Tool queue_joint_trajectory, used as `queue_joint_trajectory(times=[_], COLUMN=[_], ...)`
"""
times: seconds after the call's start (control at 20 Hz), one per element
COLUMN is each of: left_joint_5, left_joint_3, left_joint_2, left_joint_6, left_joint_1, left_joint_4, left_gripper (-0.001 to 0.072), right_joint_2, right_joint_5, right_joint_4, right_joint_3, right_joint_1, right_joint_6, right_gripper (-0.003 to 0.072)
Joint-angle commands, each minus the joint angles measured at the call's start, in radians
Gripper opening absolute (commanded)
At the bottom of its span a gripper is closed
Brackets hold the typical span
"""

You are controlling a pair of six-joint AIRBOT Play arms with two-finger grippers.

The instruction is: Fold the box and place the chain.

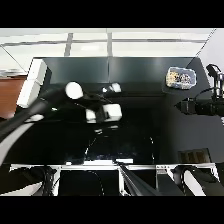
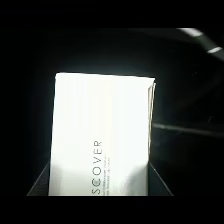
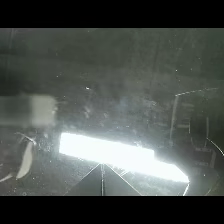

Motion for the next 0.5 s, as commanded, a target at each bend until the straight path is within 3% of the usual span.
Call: queue_joint_trajectory(times=[0.0,0.25,0.45], left_joint_5=[-0.215,-0.224,-0.150], left_joint_3=[-0.023,-0.251,-0.349], left_joint_2=[0.131,0.233,0.230], left_joint_6=[-0.485,-0.619,-0.527], left_joint_1=[0.211,0.735,1.042], left_joint_4=[0.337,0.351,0.326], left_gripper=[0.0284,0.0285,0.0286], right_joint_2=[0.001,0.000,0.000], right_joint_5=[0.000,-0.001,-0.004], right_joint_4=[0.000,0.000,0.000], right_joint_3=[0.001,-0.001,-0.001], right_joint_1=[0.000,0.000,0.000], right_joint_6=[0.000,-0.001,0.000], right_gripper=[0.0014,0.0014,0.0014])
